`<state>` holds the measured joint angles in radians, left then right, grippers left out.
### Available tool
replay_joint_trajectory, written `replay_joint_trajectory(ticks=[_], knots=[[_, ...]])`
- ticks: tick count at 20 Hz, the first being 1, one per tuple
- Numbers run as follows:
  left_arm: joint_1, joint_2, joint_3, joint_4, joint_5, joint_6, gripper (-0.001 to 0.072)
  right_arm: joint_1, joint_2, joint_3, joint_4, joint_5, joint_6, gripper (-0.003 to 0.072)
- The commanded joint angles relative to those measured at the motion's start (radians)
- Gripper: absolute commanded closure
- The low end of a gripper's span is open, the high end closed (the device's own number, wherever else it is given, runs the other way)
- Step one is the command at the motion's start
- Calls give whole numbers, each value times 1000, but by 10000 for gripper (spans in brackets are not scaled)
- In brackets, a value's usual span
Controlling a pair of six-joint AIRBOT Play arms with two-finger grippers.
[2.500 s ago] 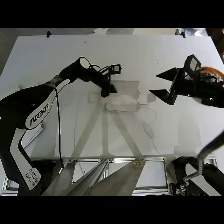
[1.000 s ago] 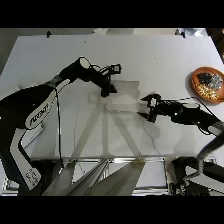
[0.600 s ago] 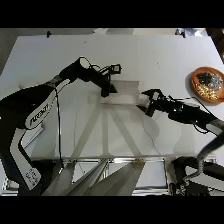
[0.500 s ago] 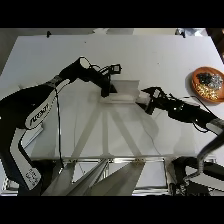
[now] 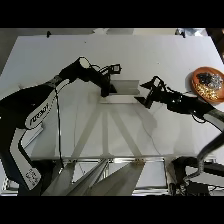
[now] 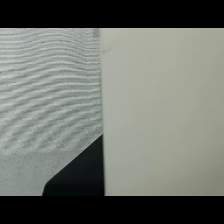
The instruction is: Fold the box and place the chain.
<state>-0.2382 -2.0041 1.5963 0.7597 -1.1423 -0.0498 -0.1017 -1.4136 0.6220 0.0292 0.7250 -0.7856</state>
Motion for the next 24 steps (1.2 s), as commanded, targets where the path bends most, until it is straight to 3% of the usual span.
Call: replay_joint_trajectory(ticks=[1, 10, 16, 24], knots=[[0, 0, 1, 0, 2, 0, 699, -13, -50, 80, -165, 98, 164, -12], [0, 0, 1, 0, 2, 0, 699, -63, -89, 153, -272, 149, 296, -12], [0, 0, 1, 0, 1, 0, 699, -68, -217, 282, -416, 317, 398, -12], [0, 0, 1, 0, 2, 0, 699, -6, -268, 308, -451, 282, 393, -12]])
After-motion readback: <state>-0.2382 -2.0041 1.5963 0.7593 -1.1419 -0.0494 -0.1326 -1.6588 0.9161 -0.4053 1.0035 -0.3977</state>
